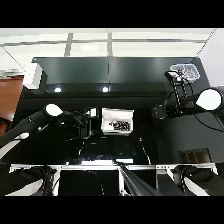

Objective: Fold the box and place the chain.

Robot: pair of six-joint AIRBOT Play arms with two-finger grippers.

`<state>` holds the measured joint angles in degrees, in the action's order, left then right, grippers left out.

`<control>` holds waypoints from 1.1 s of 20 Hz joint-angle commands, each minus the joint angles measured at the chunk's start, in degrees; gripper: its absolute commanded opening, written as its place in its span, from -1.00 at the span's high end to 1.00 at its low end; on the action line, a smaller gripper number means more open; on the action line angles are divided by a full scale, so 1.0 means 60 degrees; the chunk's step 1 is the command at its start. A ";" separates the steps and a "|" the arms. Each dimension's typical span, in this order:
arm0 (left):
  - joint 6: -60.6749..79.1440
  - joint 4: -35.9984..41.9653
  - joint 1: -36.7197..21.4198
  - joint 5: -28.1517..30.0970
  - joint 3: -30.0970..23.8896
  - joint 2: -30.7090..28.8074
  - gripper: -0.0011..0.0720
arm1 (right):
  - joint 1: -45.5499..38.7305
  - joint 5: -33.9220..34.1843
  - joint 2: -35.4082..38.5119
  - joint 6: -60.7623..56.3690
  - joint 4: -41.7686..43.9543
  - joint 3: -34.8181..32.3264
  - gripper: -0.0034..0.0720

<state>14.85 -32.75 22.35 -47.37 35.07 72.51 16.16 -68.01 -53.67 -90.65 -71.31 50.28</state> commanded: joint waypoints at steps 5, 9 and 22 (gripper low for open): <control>-0.0044 0.0106 0.0102 -0.0142 0.0492 0.0739 -0.96 | 0.0007 0.0007 0.0004 0.0000 0.0138 0.0000 0.05; -0.0007 0.0372 0.0106 -0.0146 0.0612 0.0867 -0.96 | 0.0007 0.0025 0.0004 0.0000 0.0138 0.0000 0.05; 0.0616 -0.0193 0.0113 -0.0364 0.1013 0.1115 -0.96 | 0.0007 0.0055 0.0004 0.0000 0.0204 0.0000 0.05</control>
